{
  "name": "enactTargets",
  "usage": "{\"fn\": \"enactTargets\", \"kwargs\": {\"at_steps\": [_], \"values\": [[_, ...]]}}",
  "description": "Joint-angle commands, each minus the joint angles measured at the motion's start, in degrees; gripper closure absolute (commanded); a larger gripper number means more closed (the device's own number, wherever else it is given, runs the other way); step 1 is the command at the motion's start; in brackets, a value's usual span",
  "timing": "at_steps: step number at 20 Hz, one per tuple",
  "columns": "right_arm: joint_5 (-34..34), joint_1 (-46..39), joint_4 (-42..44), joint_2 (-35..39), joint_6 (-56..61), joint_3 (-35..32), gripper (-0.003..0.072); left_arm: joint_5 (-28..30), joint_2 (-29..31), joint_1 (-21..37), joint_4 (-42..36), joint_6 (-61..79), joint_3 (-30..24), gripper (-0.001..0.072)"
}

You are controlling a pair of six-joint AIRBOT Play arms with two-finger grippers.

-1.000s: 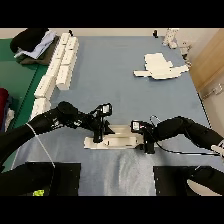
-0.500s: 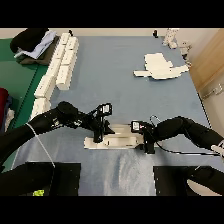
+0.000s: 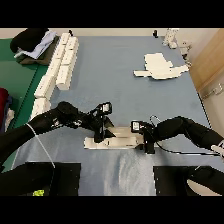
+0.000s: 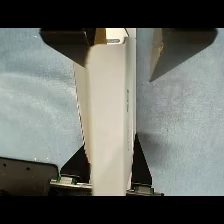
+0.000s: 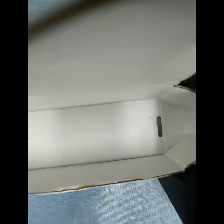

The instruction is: Fold the box.

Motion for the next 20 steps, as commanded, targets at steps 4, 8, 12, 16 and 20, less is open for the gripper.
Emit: {"fn": "enactTargets", "kwargs": {"at_steps": [4, 8, 12, 16, 20], "values": [[0.07, 0.04, 0.02, -0.02, 0.0, -0.02, 0.0163, -3.06, 7.28, 3.28, 13.9, -23.67, 0.04, 0.0322], [0.07, 0.04, 0.02, -0.02, 0.0, -0.02, 0.0163, -19.78, 19.08, 7.26, 26.32, -52.74, 0.04, 0.0514], [0.07, 0.04, 0.02, -0.02, 0.0, -0.02, 0.0163, -22.53, 23.06, 1.38, 16.96, -64.94, 0.0, 0.0695], [0.07, 0.04, 0.02, -0.02, 0.0, -0.02, 0.0163, -1.73, 17.7, -8.83, 6.58, -66.62, 0.09, 0.0693], [0.07, 0.04, 0.0, -0.02, 0.0, -0.02, 0.0163, 5.84, 7.32, -5.2, -1.14, -66.6, 4.33, 0.0693]]}}
